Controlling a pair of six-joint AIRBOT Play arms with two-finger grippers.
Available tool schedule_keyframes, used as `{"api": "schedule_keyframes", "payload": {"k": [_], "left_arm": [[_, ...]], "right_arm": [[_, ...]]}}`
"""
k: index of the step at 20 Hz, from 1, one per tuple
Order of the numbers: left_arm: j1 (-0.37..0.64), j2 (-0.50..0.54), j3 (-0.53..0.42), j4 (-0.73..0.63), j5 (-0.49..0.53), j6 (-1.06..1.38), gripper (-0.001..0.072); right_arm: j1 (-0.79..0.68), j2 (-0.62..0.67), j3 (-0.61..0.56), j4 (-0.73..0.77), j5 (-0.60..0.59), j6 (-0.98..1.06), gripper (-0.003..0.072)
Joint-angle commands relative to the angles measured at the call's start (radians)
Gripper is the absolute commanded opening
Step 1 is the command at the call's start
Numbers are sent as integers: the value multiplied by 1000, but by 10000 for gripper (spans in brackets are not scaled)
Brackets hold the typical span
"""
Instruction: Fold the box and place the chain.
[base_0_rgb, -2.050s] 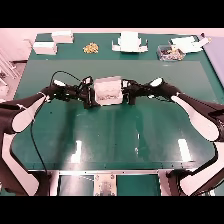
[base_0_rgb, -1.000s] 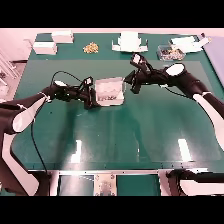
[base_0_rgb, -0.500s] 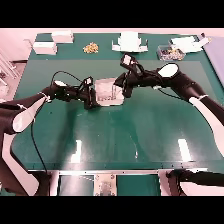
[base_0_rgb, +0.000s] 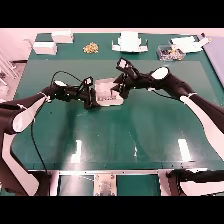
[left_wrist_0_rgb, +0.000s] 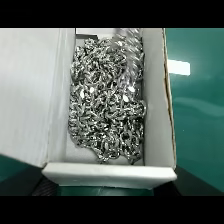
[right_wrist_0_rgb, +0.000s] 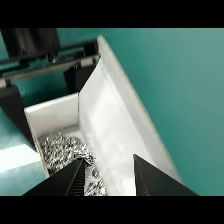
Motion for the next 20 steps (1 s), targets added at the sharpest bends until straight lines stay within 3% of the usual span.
{"api": "schedule_keyframes", "payload": {"k": [1, 8, 10, 15, 20], "left_arm": [[1, 0, 0, 0, 0, 0, 533], [1, 0, 0, 0, 0, 0, 533], [1, 0, 0, 0, 0, 0, 533], [1, 0, 0, 0, 0, 0, 533], [1, 0, 0, 0, 0, 0, 533]], "right_arm": [[-2, 61, 36, 51, -11, -1, 375], [3, 1, 56, 10, -11, -26, 424], [18, -31, 56, -80, -11, -58, 517], [62, -57, 56, -360, -23, -378, 559], [73, -26, 71, -383, -199, -497, 560]]}}
